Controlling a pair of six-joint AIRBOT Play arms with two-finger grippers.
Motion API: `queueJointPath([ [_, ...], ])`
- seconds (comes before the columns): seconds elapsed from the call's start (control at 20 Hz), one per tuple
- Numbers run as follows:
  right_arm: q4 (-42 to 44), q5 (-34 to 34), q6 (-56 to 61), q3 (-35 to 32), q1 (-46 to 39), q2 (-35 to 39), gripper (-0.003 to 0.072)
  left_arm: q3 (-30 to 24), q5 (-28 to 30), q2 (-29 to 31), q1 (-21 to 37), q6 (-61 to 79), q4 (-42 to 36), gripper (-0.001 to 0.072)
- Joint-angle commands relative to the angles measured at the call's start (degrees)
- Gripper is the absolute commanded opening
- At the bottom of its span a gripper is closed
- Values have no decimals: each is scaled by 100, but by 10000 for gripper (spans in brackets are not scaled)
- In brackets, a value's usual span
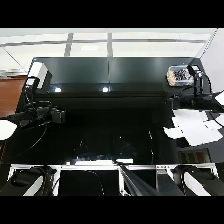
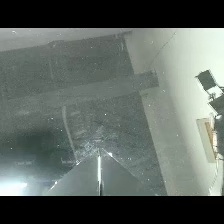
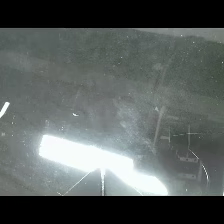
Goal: Fold the box and place the chain.
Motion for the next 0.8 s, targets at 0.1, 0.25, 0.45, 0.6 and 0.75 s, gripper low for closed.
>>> queueJointPath([
  [0.1,0,2,2,-4,2,0,17,-2,0,4,-4,2,2,27],
  [0.25,0,0,2,-4,2,0,17,-2,0,4,-4,2,2,27],
  [0.45,0,2,2,-4,2,0,16,-2,0,4,-4,2,2,27],
  [0.6,269,-470,0,-4,2,0,17,-2,0,4,-4,2,2,27],
  [0.75,916,-1458,2,-2,2,0,17,-2,0,4,-4,2,2,27],
])
